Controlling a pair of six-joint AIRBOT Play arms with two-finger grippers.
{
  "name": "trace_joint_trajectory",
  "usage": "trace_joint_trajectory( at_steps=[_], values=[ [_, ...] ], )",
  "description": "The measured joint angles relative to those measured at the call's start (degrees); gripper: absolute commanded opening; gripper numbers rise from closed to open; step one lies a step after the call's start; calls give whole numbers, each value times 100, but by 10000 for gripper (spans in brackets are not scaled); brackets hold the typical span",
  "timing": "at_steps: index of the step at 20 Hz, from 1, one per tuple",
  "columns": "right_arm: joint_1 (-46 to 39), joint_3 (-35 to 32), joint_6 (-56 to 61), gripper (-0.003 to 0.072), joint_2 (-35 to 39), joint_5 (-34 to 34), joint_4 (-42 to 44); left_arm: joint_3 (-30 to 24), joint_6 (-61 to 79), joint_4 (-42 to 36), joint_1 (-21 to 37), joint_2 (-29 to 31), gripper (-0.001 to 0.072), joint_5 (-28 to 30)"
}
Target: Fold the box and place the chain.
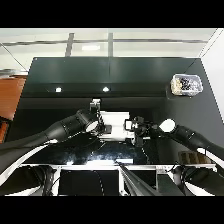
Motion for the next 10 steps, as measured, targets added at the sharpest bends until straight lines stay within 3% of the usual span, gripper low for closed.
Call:
trace_joint_trajectory(
  at_steps=[10],
  values=[
    [-11, 83, 551, 718, 748, 153, -962, 212, 4, 321, 151, 4, 30, -350]
  ],
)
